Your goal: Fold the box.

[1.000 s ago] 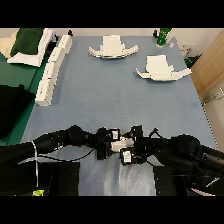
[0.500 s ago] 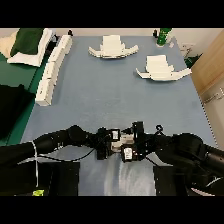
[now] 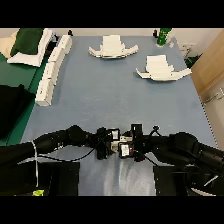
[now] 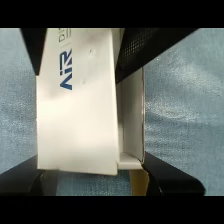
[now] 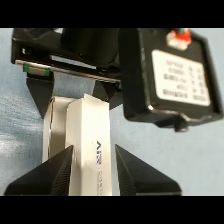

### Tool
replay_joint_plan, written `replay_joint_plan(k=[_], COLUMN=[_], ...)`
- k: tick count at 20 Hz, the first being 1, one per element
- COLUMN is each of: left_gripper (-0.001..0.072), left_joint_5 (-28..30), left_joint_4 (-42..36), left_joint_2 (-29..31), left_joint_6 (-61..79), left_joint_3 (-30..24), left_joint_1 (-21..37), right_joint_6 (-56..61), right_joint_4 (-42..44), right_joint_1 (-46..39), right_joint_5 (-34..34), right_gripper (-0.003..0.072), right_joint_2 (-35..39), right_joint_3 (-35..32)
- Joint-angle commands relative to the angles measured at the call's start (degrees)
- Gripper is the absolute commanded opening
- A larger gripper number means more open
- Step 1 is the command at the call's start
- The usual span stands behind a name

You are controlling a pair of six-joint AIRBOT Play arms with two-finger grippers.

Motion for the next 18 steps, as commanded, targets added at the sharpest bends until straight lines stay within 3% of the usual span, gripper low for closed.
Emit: replay_joint_plan(k=[1,10,13,16,17,18], left_gripper=[0.054,0.054,0.054,0.054,0.054,0.054], left_joint_5=[-0.02,-0.02,-0.02,-0.02,-0.02,-0.02], left_joint_4=[0.04,0.04,0.04,0.04,0.04,0.04], left_joint_2=[0.02,0.02,0.02,0.02,0.02,0.02], left_joint_6=[0.02,0.02,0.02,0.02,0.02,0.02], left_joint_3=[0.04,0.04,0.04,0.04,0.04,0.04], left_joint_1=[0.0,0.0,0.0,0.0,0.0,0.0], right_joint_6=[0.2,0.24,1.16,11.61,16.72,21.05], right_joint_4=[4.02,5.09,5.29,5.27,5.27,5.27], right_joint_1=[0.35,2.14,2.12,1.99,1.99,1.99], right_joint_5=[-1.86,-4.04,-4.07,-3.91,-3.21,-1.49], right_gripper=[0.037,0.0371,0.0371,0.0369,0.0319,0.0161], right_joint_2=[-0.17,0.37,4.17,10.01,11.54,12.87], right_joint_3=[0.0,0.02,0.02,-0.07,-0.48,-1.46])
